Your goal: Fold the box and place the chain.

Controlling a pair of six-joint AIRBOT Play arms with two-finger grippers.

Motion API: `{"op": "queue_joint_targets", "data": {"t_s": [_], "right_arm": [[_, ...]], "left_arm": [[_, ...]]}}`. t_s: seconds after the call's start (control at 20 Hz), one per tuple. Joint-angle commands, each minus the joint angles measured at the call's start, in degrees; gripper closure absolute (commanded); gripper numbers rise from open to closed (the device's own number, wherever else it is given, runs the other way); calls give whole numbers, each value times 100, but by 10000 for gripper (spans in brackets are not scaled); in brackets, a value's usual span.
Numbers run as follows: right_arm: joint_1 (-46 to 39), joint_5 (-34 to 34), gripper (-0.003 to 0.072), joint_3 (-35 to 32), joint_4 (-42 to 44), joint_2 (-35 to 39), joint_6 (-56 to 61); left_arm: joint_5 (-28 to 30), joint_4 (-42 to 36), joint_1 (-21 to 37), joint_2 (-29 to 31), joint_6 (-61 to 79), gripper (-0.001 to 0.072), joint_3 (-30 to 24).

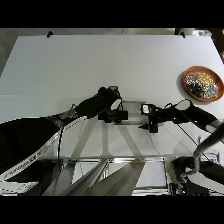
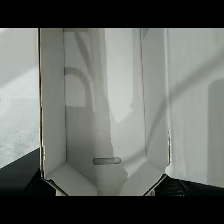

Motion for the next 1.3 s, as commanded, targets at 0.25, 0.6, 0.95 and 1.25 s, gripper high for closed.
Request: {"op": "queue_joint_targets", "data": {"t_s": [0.25, 0.6, 0.95, 1.25], "right_arm": [[4, -4, 224, 0, 35, 0, 24], [4, -2, 224, 0, 33, 0, 24], [4, -2, 224, 0, 33, 0, 24], [4, -2, 224, 0, 33, 0, 24]], "left_arm": [[-260, -31, -4, 2, -13, 433, -2], [-400, -37, -2, 46, -9, 709, -2], [-295, -61, -2, 201, -17, 609, -2], [-188, -114, -4, 345, -15, 417, -4]]}}
